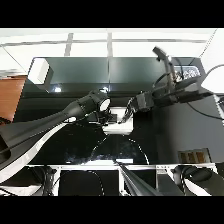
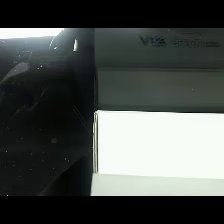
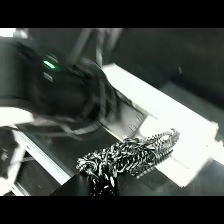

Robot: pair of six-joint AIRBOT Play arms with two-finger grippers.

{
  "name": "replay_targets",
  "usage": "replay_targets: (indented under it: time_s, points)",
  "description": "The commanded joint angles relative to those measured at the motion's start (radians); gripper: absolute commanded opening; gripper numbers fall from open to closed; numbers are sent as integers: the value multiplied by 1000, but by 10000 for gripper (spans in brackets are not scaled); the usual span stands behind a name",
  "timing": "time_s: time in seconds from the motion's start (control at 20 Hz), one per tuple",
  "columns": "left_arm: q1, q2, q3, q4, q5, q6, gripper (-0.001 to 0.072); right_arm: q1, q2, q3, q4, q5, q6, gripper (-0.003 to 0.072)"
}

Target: Fold the box and place the chain.

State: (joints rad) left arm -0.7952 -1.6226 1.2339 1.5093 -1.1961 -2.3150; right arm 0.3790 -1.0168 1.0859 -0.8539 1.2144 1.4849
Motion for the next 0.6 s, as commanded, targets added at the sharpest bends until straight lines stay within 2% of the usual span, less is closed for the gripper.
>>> replay_targets:
  time_s: [0.0, 0.2, 0.5, 0.55]
  points:
    - [0, 0, 0, 0, 10, 0, 25, 11, -4, -115, -11, -59, 10, 18]
    - [0, 0, 0, 0, 11, 0, 25, 16, -10, -200, 19, -191, 11, 18]
    - [0, 0, 0, 0, 14, 0, 25, 63, -104, -204, 42, -249, 11, 38]
    - [0, 0, 0, 0, 14, 0, 25, 70, -115, -203, 41, -239, 11, 273]
